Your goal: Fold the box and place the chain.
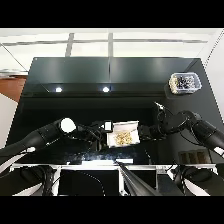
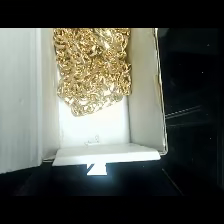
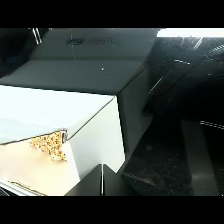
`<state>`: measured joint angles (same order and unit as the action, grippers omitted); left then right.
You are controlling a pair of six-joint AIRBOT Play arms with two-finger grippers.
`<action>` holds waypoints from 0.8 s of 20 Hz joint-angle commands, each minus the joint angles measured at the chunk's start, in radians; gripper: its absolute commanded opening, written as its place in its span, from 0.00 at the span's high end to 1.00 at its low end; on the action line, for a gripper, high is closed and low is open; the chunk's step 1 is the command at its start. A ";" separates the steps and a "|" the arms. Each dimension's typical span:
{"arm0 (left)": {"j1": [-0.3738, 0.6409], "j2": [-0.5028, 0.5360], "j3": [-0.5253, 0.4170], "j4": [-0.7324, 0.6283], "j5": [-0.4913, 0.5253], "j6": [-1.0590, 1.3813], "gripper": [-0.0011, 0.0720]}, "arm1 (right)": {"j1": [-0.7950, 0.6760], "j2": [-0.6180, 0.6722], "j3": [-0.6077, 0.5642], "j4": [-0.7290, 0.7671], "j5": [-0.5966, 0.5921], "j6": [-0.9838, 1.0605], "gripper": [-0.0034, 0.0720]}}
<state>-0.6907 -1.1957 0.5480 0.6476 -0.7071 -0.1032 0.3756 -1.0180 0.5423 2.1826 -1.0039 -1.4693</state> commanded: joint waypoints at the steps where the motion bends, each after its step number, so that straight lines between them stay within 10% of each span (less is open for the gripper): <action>1: -0.001 -0.001 0.000 -0.005 0.011 -0.010 0.02 | 0.001 -0.001 0.000 0.002 0.001 0.000 0.93; 16: -0.001 -0.001 0.000 -0.012 0.041 0.022 0.03 | 0.001 -0.001 0.000 0.002 0.001 0.000 0.93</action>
<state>-0.6910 -1.1957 0.5480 0.6353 -0.6651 -0.0998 0.3756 -1.0180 0.5423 2.1853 -1.0031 -1.4693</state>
